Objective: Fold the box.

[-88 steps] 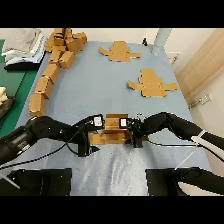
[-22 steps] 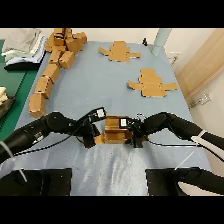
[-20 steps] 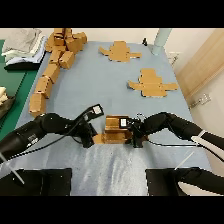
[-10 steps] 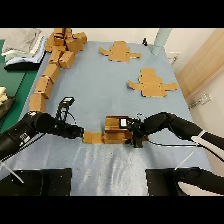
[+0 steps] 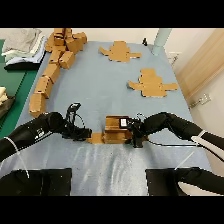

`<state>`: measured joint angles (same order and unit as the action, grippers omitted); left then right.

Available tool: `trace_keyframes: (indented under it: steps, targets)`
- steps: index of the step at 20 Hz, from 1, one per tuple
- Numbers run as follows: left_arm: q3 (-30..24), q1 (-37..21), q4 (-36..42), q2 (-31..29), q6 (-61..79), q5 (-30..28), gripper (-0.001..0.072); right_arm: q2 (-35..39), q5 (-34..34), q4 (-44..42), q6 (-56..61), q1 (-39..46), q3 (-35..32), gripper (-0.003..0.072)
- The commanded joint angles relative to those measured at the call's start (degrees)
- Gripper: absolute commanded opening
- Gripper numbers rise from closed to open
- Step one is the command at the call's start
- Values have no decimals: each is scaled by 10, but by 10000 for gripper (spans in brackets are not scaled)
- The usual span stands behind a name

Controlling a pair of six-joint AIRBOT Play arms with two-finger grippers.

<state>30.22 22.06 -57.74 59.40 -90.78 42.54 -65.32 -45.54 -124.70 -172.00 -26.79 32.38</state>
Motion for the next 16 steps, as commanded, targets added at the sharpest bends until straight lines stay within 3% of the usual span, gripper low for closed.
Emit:
trace_keyframes:
  steps: [1,11,16]
  targets:
    - [0,23,29,10,12,-32,12,0,0,0,0,0,0,503]
    - [0,23,44,38,31,-30,12,0,0,0,0,0,0,503]
    - [1,22,143,18,102,-8,13,0,0,0,0,0,0,504]
